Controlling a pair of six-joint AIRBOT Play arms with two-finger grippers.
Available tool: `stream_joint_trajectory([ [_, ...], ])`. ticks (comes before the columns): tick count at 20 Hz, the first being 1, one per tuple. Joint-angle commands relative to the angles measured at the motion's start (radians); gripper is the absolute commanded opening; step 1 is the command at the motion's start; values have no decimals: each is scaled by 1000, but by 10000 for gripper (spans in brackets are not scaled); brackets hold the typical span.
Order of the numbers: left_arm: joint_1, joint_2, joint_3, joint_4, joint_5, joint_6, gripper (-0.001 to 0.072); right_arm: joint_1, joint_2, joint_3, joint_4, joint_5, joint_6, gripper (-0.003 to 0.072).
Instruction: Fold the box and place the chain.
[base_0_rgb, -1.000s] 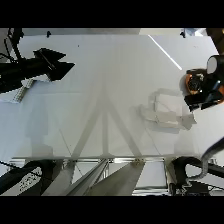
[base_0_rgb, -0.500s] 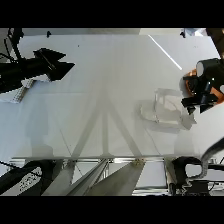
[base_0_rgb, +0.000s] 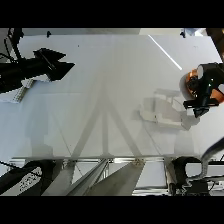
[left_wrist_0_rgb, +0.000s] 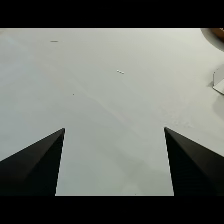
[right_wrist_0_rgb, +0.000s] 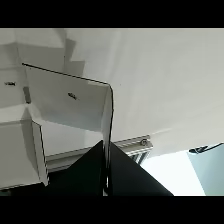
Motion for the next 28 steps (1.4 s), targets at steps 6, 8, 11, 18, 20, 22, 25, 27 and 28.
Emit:
stream_joint_trajectory([
  [6, -1, 0, 0, 0, 0, 0, 695, -10, 92, 1, 249, -72, -140, 11],
  [8, -1, 0, 0, 0, 0, 0, 695, -10, 117, 1, 396, -132, -195, 11],
  [11, -1, 0, 0, 0, 0, 0, 695, -10, 127, 1, 655, -249, -269, 11],
  [18, -1, 0, 0, 0, 0, 0, 695, 9, 94, -2, 1031, -476, -513, 11],
  [20, -1, 0, 0, 0, 0, 0, 695, 39, 59, -5, 1041, -504, -534, 11],
  [22, -1, 0, 0, 0, 0, 0, 695, 82, 3, -5, 1043, -526, -588, 11],
  [25, -1, 0, 0, 0, 0, 0, 695, 145, -70, -5, 1046, -570, -671, 11],
  [27, -1, 0, 0, 0, 0, 0, 695, 173, -84, -5, 1050, -618, -709, 11],
  [28, -1, 0, 0, 0, 0, 0, 695, 177, -84, -4, 1056, -644, -725, 11],
])
